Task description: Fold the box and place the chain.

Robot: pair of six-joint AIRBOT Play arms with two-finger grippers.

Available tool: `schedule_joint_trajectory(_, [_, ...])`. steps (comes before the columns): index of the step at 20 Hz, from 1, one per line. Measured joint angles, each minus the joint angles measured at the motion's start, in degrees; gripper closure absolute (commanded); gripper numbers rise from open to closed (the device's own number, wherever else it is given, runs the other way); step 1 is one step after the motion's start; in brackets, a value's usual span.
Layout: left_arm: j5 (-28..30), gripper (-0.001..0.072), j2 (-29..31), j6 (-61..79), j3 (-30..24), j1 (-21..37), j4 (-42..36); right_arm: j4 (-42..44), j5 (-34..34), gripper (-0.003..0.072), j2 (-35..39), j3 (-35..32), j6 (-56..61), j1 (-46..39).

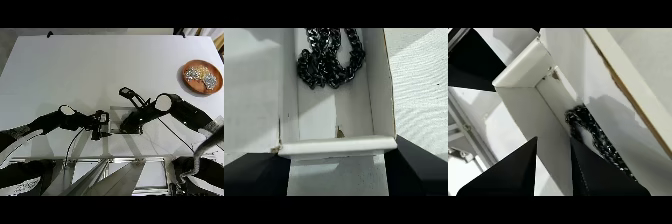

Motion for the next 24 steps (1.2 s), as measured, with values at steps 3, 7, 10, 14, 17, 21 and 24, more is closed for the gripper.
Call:
schedule_joint_trajectory(3, [0.0,0.0556,0.0,0.0,0.0,0.0,0.02,0.11,1.42,0.0446,1.25,0.24,0.26,0.0])
schedule_joint_trajectory(7, [0.0,0.0556,0.0,0.0,0.0,0.0,0.0,-4.31,7.1,0.0449,6.43,2.54,2.08,0.0])
schedule_joint_trajectory(10, [0.0,0.0556,0.0,0.0,0.0,0.0,0.0,-14.32,11.54,0.0449,12.57,3.93,6.54,0.02])
schedule_joint_trajectory(14, [0.0,0.0556,0.0,0.0,0.0,-0.02,0.0,-32.2,15.37,0.0449,19.89,4.52,15.78,-1.16])
schedule_joint_trajectory(17, [0.0,0.0556,0.0,0.0,0.0,0.0,0.02,-39.34,14.03,0.045,21.9,3.52,21.24,-7.06])
schedule_joint_trajectory(21, [0.0,0.0556,0.0,0.0,0.0,0.0,0.0,-38.77,8.33,0.0449,20.59,0.0,22.12,-16.24])
schedule_joint_trajectory(24, [0.0,0.0556,-0.02,0.0,0.0,0.0,0.0,-37.13,4.44,0.0448,16.09,-1.51,20.37,-19.47])
